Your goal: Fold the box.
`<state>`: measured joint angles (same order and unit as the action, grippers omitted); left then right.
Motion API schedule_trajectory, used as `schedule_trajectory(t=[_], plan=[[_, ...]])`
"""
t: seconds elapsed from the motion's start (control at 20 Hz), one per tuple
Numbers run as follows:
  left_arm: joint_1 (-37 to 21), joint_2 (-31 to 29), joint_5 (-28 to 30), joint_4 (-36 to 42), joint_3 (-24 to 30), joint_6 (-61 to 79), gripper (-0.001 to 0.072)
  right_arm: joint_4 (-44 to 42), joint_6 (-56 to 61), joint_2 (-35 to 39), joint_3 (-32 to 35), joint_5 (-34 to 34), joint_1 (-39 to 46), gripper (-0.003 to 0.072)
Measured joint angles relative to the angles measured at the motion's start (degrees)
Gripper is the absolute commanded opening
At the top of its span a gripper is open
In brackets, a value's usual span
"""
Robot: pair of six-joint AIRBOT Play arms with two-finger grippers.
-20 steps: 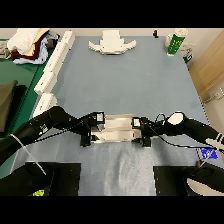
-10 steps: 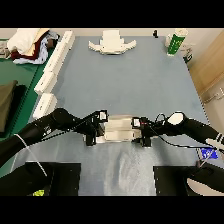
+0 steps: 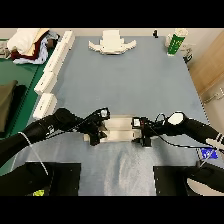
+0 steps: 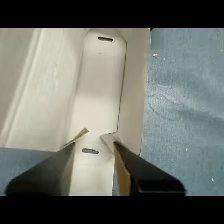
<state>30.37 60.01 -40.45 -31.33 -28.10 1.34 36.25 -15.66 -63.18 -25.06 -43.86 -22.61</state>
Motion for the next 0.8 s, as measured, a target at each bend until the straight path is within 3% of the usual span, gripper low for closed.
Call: schedule_trajectory(t=[0.05,0.1,0.45,0.5,0.55,0.6,0.8], plan=[[0.0,0.1,0.0,0.0,0.0,0.2,0.0662,0.0,0.0,0.0,0.0,0.0,0.0,0.0536],[0.0,0.2,0.0,0.2,0.0,0.2,0.0681,0.0,0.0,0.0,0.0,0.0,0.0,0.0536],[0.0,0.3,0.5,0.7,0.0,0.5,0.0677,0.0,0.0,0.0,0.0,0.0,0.0,0.0536],[0.0,0.3,0.6,0.7,0.0,0.5,0.0526,0.0,0.0,0.0,0.0,0.0,0.0,0.0536],[0.0,0.3,0.7,0.7,0.0,0.3,0.0154,0.0,0.0,0.0,0.0,0.0,0.0,0.0536],[0.0,0.3,1.2,0.4,0.0,0.1,0.0014,0.0,0.0,0.0,0.0,0.0,0.0,0.0536],[-0.3,-1.6,0.6,-4.2,-0.1,-6.1,0.0014,-0.1,-0.1,0.0,0.0,-0.2,0.0,0.0536]])
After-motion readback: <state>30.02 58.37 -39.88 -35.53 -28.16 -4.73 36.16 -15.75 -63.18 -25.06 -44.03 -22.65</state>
